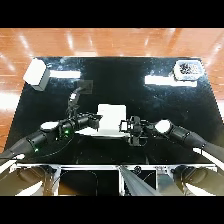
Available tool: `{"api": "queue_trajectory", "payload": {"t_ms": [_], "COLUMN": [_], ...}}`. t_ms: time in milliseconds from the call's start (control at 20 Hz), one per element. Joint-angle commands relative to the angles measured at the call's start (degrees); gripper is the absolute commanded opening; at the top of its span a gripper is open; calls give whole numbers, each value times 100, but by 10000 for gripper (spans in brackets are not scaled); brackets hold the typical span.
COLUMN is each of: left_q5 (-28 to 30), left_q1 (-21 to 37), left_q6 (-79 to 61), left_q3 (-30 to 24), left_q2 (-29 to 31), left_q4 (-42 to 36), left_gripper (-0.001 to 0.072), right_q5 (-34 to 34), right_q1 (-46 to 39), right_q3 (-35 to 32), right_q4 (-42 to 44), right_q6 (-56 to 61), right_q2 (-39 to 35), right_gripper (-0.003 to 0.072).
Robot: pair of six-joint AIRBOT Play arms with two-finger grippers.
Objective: Fold the box and place the chain.
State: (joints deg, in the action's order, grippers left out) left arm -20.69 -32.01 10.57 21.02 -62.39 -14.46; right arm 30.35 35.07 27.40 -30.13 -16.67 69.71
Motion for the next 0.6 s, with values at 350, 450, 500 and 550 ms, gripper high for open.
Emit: {"api": "queue_trajectory", "payload": {"t_ms": [350,450,500,550], "left_q5": [326,144,-74,-315], "left_q1": [87,378,586,820], "left_q6": [-28,37,37,44], "left_q3": [256,256,256,256], "left_q2": [695,1169,1419,1644], "left_q4": [815,1397,1705,1958], "left_gripper": [19,20,20,20], "right_q5": [2,2,2,2], "right_q1": [7,7,7,7], "right_q3": [2,2,2,2], "right_q4": [2,0,2,2], "right_q6": [-2,-2,-2,0], "right_q2": [2,2,2,2], "right_gripper": [530,530,530,530]}}
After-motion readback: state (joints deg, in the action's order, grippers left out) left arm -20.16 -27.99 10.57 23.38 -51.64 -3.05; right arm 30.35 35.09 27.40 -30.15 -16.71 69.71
